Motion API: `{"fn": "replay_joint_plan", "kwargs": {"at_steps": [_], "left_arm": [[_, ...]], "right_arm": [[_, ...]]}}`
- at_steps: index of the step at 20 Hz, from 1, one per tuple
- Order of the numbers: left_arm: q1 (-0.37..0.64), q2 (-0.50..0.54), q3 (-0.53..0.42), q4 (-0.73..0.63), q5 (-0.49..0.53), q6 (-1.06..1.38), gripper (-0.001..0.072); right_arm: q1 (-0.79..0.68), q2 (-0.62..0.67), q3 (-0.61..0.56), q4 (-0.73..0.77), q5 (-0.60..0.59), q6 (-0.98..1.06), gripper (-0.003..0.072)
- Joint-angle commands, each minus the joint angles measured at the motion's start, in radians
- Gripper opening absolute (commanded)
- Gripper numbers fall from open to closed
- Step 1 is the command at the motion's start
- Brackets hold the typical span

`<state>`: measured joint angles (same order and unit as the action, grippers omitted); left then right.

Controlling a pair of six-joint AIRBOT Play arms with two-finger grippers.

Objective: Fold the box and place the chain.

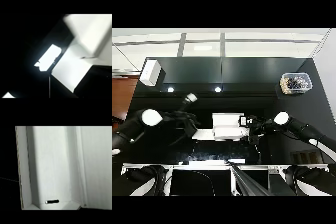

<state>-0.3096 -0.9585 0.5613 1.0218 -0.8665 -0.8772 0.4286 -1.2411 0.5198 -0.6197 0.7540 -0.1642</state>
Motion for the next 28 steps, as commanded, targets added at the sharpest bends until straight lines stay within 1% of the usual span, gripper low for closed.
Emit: {"fn": "replay_joint_plan", "kwargs": {"at_steps": [1, 2, 3, 4, 5, 6, 8, 9, 13, 16, 19, 20, 21, 22, 23, 26, 28], "left_arm": [[0.272, 0.031, -0.024, 0.081, -0.195, -0.478, 0.0025], [0.345, 0.023, -0.054, 0.034, -0.216, -0.555, 0.0025], [0.414, 0.01, -0.095, -0.062, -0.221, -0.57, 0.0026], [0.461, -0.006, -0.137, -0.164, -0.225, -0.536, 0.0025], [0.486, -0.032, -0.179, -0.259, -0.224, -0.475, 0.0025], [0.487, -0.063, -0.214, -0.324, -0.221, -0.424, 0.0025], [0.453, -0.128, -0.249, -0.402, -0.211, -0.332, 0.0024], [0.422, -0.157, -0.251, -0.425, -0.206, -0.304, 0.0024], [0.26, -0.254, -0.243, -0.563, -0.131, -0.215, 0.0024], [0.163, -0.288, -0.184, -0.651, -0.138, -0.085, 0.0024], [0.143, -0.285, -0.114, -0.662, -0.143, -0.046, 0.0027], [0.148, -0.285, -0.094, -0.66, -0.15, -0.045, 0.0078], [0.153, -0.285, -0.078, -0.66, -0.161, -0.045, 0.0264], [0.156, -0.285, -0.064, -0.66, -0.177, -0.046, 0.0547], [0.155, -0.285, -0.051, -0.661, -0.198, -0.047, 0.0675], [0.155, -0.285, -0.027, -0.66, -0.282, -0.047, 0.0675], [0.145, -0.285, -0.026, -0.657, -0.307, -0.047, 0.0673]], "right_arm": [[0.0, 0.0, -0.001, 0.0, 0.001, 0.0, 0.0128], [0.0, 0.0, -0.001, 0.0, 0.001, 0.0, 0.0128], [0.0, 0.0, -0.001, 0.0, 0.001, 0.0, 0.0128], [0.0, 0.0, -0.001, 0.0, 0.001, 0.0, 0.0128], [0.0, 0.0, -0.001, 0.0, 0.001, 0.0, 0.0128], [0.0, 0.0, -0.001, 0.0, 0.001, 0.0, 0.0128], [0.0, 0.0, -0.001, 0.0, 0.001, 0.0, 0.0128], [0.0, 0.0, -0.001, 0.0, 0.001, 0.0, 0.0128], [0.0, 0.0, -0.001, 0.0, 0.001, 0.0, 0.0128], [0.0, 0.0, -0.001, 0.0, 0.001, 0.0, 0.0128], [0.0, 0.0, -0.001, 0.0, 0.001, 0.0, 0.0128], [0.0, 0.0, -0.001, 0.0, 0.001, 0.0, 0.0128], [0.0, 0.0, -0.001, 0.0, 0.001, 0.0, 0.0128], [0.0, 0.0, -0.001, 0.0, 0.001, 0.0, 0.0128], [0.0, 0.0, -0.001, 0.0, 0.001, 0.0, 0.0128], [0.0, 0.0, -0.001, 0.0, 0.001, 0.0, 0.0128], [0.0, 0.0, -0.001, 0.0, 0.001, 0.0, 0.0128]]}}
